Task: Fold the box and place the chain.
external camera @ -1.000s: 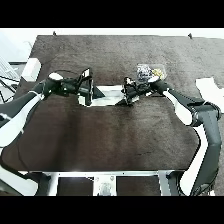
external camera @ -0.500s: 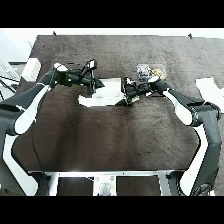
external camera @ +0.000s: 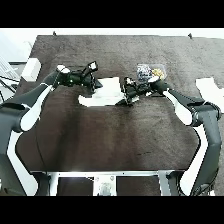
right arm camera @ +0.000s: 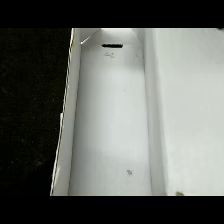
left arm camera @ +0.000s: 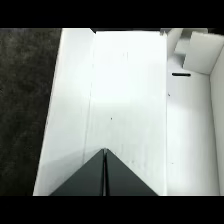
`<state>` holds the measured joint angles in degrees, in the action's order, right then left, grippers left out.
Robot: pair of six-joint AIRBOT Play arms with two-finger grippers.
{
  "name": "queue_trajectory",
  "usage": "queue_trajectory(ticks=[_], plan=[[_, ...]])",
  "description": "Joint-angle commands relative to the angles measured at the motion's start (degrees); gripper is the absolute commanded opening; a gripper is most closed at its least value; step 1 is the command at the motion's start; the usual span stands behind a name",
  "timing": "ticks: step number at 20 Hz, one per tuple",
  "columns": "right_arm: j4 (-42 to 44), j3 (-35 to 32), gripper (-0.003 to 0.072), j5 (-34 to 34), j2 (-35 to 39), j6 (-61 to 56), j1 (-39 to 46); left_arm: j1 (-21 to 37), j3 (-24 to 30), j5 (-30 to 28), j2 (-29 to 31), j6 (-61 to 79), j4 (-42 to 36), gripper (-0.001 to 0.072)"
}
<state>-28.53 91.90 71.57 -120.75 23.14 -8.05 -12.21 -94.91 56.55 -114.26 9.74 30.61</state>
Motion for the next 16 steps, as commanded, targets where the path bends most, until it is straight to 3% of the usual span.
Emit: queue_trajectory(ticks=[1,11,16], plan=[[-0.04,0.04,0.0482,0.02,-0.04,0.0,-0.04,-0.24,-0.11,0.52,-1.01,-0.26,0.74,0.0016],[-0.04,0.04,0.0482,0.02,-0.04,0.0,-0.04,0.2,-0.35,4.72,1.53,0.35,0.9,0.0017],[-0.04,0.04,0.0482,0.02,-0.04,0.0,-0.04,4.55,-1.07,14.53,8.07,-0.33,0.83,0.002]])
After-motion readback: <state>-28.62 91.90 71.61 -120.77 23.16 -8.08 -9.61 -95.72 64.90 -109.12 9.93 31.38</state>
